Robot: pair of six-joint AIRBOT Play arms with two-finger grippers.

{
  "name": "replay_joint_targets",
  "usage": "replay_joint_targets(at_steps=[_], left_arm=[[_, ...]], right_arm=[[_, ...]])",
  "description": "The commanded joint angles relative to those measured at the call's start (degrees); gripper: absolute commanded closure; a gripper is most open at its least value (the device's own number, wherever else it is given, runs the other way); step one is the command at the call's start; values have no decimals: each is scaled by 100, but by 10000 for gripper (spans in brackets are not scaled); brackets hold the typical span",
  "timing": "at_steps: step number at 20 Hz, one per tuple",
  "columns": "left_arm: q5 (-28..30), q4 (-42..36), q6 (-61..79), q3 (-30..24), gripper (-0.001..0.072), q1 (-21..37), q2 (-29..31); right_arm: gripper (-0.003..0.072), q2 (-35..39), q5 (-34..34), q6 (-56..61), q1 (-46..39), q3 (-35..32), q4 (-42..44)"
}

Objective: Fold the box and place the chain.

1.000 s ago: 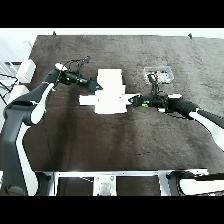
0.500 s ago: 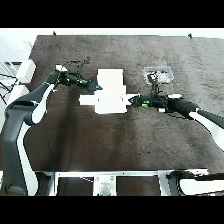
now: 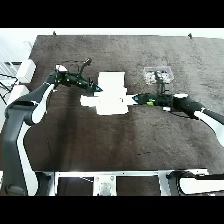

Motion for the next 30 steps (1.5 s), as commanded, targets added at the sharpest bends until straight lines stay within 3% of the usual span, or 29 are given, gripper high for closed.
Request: replay_joint_targets(at_steps=[1, 7, 10, 12, 18, 22, 26, 28, 29, 30], left_arm=[[-271, -164, 1132, -7, 696, 2, 9], [-96, -205, 2190, -125, 697, 2, 44], [831, -457, 3036, -1075, 697, 2, 352], [938, -684, 3477, -1410, 697, 2, 369], [1054, -621, 3628, -1423, 696, 2, 341], [1128, -592, 3617, -1423, 691, 2, 341], [1032, -592, 3554, -1423, 690, 2, 343], [975, -599, 3556, -1421, 690, 2, 348], [977, -612, 3556, -1421, 690, 2, 348], [984, -632, 3558, -1421, 690, 2, 348]], right_arm=[[335, 111, 219, 7, -654, -2, 17], [335, 125, 732, 7, -1456, -2, 15], [336, 120, 728, 0, -1438, -2, 15], [336, 120, 728, 2, -1438, -2, 17], [335, 120, 732, -72, -1438, -2, 11], [322, 120, 835, -1270, -1405, -2, 15], [303, 310, 1676, -2461, -1086, -33, 35], [303, 645, 1735, -3075, -765, -219, 2], [271, 807, 1733, -3351, -595, -323, -2], [143, 916, 1714, -3580, -417, -409, -13]])
